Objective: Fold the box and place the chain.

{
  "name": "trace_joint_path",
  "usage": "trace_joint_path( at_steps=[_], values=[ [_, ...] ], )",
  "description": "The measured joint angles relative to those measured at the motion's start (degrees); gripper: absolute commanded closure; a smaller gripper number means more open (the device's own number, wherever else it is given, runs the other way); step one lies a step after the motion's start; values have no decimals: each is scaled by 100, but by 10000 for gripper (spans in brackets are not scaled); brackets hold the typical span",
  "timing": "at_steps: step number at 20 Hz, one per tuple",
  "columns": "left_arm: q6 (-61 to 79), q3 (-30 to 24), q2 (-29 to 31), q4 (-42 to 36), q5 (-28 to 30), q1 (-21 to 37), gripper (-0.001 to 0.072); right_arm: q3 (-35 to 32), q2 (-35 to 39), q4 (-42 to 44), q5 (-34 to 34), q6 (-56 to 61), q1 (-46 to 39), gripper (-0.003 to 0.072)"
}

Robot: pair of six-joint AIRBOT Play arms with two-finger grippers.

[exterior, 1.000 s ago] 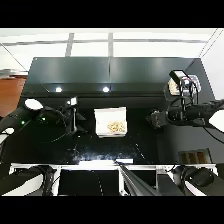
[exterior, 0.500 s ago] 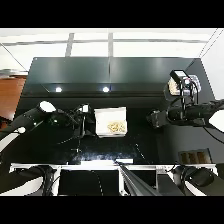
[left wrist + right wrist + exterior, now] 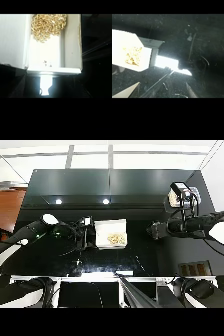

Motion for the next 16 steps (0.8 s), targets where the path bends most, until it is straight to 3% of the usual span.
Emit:
trace_joint_path(
  at_steps=[16],
  values=[
    [186, 61, 0, -245, 79, -17, 13, 0, 0, -7, 0, 4, 0, -17]
  ],
)
